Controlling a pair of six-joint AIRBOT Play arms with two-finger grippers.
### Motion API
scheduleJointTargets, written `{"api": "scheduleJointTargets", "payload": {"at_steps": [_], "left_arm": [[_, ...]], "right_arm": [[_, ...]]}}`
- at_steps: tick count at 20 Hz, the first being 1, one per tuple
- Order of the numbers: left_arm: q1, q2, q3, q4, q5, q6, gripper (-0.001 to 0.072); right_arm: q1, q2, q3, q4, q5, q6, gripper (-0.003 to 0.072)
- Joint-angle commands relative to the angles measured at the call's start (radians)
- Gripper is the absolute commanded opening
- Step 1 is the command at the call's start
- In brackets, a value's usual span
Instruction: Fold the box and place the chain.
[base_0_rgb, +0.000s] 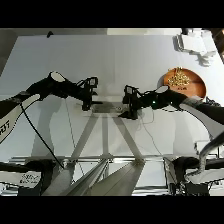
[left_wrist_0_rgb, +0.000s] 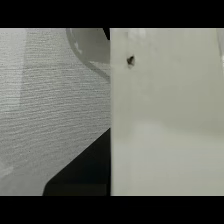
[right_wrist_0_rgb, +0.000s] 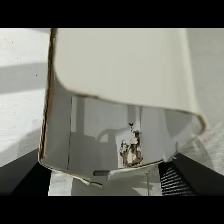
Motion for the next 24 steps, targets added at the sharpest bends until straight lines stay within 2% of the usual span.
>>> {"api": "scheduleJointTargets", "payload": {"at_steps": [1, 4, 10, 11, 12, 13, 24], "left_arm": [[0.0, 0.0, 0.0, 0.0, 0.0, 0.0, 0.0012], [0.0, 0.0, 0.0, 0.0, 0.0, 0.0, 0.0012], [0.0, 0.0, 0.0, 0.0, 0.0, 0.0, 0.0012], [-0.001, 0.0, 0.0, 0.0, 0.0, 0.0, 0.0012], [-0.001, 0.0, 0.0, 0.0, 0.0, 0.0, 0.0012], [0.0, 0.0, 0.0, 0.0, 0.0, 0.0, 0.0012], [-0.001, 0.0, 0.0, 0.0, 0.0, 0.0, 0.0012]], "right_arm": [[0.023, -0.005, 0.006, -0.024, -0.039, 0.027, 0.0686], [0.063, -0.005, 0.011, -0.065, -0.12, 0.09, 0.0686], [0.067, -0.004, 0.011, -0.071, -0.124, 0.091, 0.064], [0.067, -0.004, 0.011, -0.071, -0.123, 0.091, 0.0584], [0.067, -0.004, 0.011, -0.072, -0.123, 0.091, 0.0469], [0.067, -0.004, 0.011, -0.071, -0.123, 0.091, 0.0403], [0.066, -0.004, 0.011, -0.072, -0.12, 0.09, 0.0401]]}}
